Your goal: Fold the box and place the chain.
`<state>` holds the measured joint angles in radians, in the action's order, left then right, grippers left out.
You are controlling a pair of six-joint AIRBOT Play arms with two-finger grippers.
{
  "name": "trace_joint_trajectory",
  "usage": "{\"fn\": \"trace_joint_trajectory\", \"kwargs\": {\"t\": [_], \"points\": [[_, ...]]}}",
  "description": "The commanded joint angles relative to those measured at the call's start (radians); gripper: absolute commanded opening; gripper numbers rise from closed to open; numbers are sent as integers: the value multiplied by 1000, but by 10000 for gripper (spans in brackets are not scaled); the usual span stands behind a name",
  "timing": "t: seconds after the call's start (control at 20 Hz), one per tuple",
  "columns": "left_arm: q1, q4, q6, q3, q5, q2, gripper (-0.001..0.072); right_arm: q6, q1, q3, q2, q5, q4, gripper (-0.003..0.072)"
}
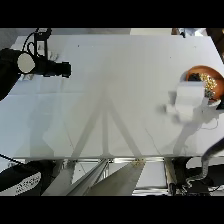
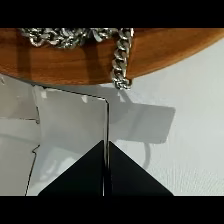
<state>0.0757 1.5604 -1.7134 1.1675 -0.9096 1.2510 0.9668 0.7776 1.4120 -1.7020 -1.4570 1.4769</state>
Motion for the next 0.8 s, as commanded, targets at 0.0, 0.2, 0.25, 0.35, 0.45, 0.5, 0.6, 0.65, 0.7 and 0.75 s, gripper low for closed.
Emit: {"fn": "trace_joint_trajectory", "kwargs": {"t": [0.0, 0.2, 0.25, 0.35, 0.45, 0.5, 0.6, 0.65, 0.7, 0.75], "points": [[-1, 0, 0, 0, 0, -1, 581, -7, 1, 1, -4, -24, -20, 12], [-1, 0, 0, 0, 0, -1, 581, -42, 0, 1, -4, -72, -139, 13], [-1, 0, 0, 0, 0, -1, 581, -51, 0, 1, -4, -81, -194, 13], [-1, 0, 0, 0, 0, -1, 581, -61, -5, 1, -4, -101, -297, 13], [-1, 0, 0, 0, 0, -1, 581, -62, -42, 0, -4, -99, -301, 13], [-1, 0, 0, 0, 0, -1, 581, -62, -68, 0, -4, -94, -304, 13], [-1, 0, 0, 0, 0, -1, 581, -76, -140, -6, -4, -66, -330, 13], [-1, 0, 0, 0, 0, -1, 581, -92, -183, -14, -5, -43, -354, 13], [-1, 0, 0, 0, 0, -1, 581, -106, -227, -23, -5, -21, -373, 12], [-1, 0, 0, 0, 0, -1, 581, -121, -278, -29, -5, 3, -394, 12]]}}
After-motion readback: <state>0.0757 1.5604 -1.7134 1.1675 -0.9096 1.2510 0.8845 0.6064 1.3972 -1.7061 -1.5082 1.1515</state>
